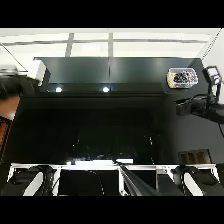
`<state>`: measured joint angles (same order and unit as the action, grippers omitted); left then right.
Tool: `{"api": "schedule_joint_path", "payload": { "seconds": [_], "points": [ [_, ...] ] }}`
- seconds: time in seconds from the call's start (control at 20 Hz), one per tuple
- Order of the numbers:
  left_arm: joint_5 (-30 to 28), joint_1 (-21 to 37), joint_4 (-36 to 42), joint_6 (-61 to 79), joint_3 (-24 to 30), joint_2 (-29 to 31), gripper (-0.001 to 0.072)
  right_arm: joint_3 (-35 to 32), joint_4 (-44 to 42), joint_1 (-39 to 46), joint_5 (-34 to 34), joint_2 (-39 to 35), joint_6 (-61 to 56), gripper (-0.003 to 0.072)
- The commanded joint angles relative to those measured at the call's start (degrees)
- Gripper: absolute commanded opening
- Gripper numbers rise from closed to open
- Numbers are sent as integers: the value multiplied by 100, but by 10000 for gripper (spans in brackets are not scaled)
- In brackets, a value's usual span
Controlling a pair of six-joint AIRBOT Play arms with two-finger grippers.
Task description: Fold the box and place the chain.
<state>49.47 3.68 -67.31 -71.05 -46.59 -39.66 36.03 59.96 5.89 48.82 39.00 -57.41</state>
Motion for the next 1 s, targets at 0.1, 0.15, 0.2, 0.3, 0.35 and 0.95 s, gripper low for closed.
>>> {"api": "schedule_joint_path", "payload": {
  "seconds": [0.1,0.15,0.2,0.3,0.35,0.95],
  "points": [
    [-1327,-168,22,125,2459,1864,28,-645,26,28,-872,-120,297,17],
    [-1346,-164,9,125,2457,1937,28,-645,26,28,-863,-120,297,17],
    [-1351,-166,-20,125,2457,1993,28,-645,26,28,-872,-120,297,17],
    [-1239,-177,-13,120,2459,2017,28,-645,26,28,-876,-120,297,16],
    [-1211,-177,-11,120,2459,2006,28,-645,26,28,-879,-120,297,16],
    [-1217,-177,-13,120,2457,2009,28,-645,26,28,-876,-120,297,16]
  ]
}}
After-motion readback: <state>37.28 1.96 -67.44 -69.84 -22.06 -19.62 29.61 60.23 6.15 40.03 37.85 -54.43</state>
